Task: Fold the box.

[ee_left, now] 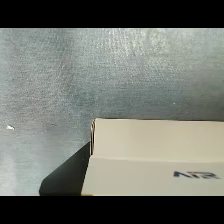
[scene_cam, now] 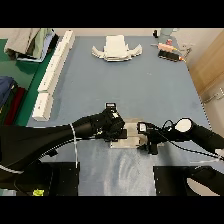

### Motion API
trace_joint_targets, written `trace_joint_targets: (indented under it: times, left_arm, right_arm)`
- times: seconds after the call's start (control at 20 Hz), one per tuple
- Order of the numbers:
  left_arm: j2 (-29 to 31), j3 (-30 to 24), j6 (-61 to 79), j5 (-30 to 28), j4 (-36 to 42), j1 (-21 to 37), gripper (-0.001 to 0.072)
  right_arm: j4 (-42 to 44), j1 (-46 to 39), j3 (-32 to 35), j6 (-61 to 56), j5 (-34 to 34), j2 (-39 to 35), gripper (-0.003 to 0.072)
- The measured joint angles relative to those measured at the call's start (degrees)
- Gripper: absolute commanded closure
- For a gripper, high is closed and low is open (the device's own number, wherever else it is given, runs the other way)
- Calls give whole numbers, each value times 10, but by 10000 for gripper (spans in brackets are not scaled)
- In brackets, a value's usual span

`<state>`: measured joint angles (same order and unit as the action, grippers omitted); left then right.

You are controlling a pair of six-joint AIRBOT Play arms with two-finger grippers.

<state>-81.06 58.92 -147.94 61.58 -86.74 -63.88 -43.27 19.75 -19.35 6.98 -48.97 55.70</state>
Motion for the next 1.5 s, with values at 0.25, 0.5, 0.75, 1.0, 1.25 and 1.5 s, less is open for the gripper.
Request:
trace_joint_targets:
  times: [0.25,0.5,0.75,1.0,1.25,1.5]
  left_arm:
    - [0,0,-2,2,0,0,44]
    - [19,13,-10,42,4,5,44]
    - [89,41,39,160,6,43,512]
    - [143,48,174,243,1,85,693]
    - [154,47,318,194,-10,93,694]
    - [181,17,540,126,9,114,696]
  right_arm:
    - [0,0,0,0,0,0,174]
    - [0,0,0,0,0,0,174]
    - [0,0,0,0,0,0,174]
    - [0,0,0,0,0,0,174]
    - [0,0,0,0,0,0,174]
    - [0,0,0,0,0,0,174]
